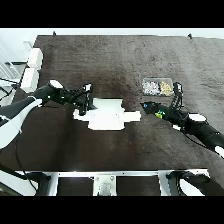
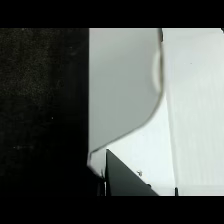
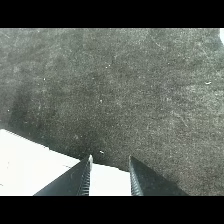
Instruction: Fold the box and place the chain.
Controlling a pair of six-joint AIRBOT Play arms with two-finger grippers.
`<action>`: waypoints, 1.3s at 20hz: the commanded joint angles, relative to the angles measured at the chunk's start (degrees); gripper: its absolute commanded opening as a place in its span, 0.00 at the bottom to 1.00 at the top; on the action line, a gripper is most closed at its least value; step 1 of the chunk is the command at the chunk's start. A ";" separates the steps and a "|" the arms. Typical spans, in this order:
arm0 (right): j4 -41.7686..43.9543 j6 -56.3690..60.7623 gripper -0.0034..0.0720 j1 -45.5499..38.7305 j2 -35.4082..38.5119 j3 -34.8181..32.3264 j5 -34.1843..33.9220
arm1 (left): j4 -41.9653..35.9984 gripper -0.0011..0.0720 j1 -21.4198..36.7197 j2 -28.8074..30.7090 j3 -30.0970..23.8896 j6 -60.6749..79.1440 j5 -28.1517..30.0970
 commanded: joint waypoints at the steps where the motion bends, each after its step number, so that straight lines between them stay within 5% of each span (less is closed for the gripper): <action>1: 0.00 0.00 0.45 0.00 0.02 -0.04 0.02 | -0.22 0.03 0.02 0.17 -0.35 -1.05 0.35; 26: -0.07 -0.04 0.45 0.00 0.02 -0.04 0.04 | 5.70 0.04 -2.86 0.17 -0.28 -3.80 4.63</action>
